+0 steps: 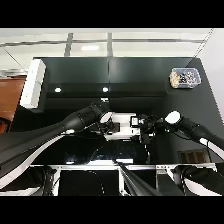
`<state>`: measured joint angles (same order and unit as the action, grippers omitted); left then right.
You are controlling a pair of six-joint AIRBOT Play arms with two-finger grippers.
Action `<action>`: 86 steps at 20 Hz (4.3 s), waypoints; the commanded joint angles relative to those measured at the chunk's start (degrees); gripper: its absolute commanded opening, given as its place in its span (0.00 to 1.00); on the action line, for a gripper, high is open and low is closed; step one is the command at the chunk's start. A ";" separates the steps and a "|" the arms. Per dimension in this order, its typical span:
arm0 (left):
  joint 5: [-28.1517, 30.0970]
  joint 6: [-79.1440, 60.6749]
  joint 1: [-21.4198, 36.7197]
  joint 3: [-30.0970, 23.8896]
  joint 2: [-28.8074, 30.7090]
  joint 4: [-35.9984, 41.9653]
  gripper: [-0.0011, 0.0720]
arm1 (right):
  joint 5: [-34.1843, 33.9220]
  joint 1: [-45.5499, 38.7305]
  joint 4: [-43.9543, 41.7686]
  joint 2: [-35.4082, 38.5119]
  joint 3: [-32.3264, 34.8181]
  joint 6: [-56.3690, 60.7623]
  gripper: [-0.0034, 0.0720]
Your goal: Fold the box and place the chain.
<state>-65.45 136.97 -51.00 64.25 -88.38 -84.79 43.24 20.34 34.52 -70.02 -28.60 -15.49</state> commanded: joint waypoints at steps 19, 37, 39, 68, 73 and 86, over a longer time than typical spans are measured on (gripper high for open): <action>0.83 1.05 0.09 0.04 -0.81 0.22 0.05 | 0.07 0.07 -0.37 -0.02 -0.02 0.02 0.31; -2.36 -0.44 0.11 0.04 -1.40 0.00 0.05 | -0.98 0.04 -0.39 0.02 -0.02 1.11 0.68; -2.43 -0.39 0.11 0.04 -1.40 0.00 0.05 | -1.92 0.00 0.68 0.52 -0.09 2.93 0.91; -1.05 -0.42 0.92 0.04 -1.40 0.00 0.05 | 5.53 -1.53 3.63 9.14 -0.31 4.50 0.28; -1.01 -0.42 0.92 0.04 -1.40 0.00 0.05 | 3.56 1.14 -3.37 6.99 -0.31 4.52 0.28; -0.92 -0.42 0.92 0.04 -1.40 0.20 0.05 | 1.55 1.42 -5.31 4.98 -0.31 7.56 0.31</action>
<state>-66.28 136.64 -50.09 64.27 -89.73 -84.62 45.23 21.93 29.04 -65.01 -28.91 -9.47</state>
